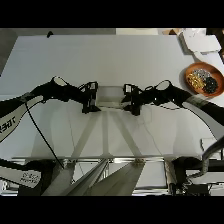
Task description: Fold the box and place the chain.
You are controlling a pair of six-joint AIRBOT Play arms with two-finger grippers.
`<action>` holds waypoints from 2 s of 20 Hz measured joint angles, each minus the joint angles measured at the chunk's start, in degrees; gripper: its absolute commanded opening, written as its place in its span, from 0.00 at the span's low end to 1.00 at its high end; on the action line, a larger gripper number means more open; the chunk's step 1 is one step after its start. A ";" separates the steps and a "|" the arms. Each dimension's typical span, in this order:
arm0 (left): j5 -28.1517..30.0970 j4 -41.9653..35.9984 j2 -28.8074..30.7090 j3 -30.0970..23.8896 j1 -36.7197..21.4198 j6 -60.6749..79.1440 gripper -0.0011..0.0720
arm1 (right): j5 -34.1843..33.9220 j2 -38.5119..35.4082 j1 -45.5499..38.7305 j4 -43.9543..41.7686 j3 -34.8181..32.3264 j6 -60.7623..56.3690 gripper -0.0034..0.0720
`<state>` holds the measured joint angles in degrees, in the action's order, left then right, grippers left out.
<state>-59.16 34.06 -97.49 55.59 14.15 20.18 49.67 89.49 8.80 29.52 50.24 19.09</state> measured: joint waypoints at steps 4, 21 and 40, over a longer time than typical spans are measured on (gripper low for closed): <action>0.04 -0.20 0.00 0.00 0.00 -0.24 0.37 | 0.76 -0.02 0.02 0.42 -0.02 -1.03 0.06; 0.20 -0.13 0.00 0.00 0.00 -0.07 0.37 | 3.82 -17.46 -17.35 25.55 -1.33 -69.20 0.05; 0.22 -0.13 0.00 0.00 0.00 -0.09 0.37 | 0.68 -9.25 -6.91 3.89 -8.46 -78.20 0.05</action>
<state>-58.94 33.93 -97.49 55.59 14.15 20.10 50.35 80.25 1.89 33.41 41.78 -59.11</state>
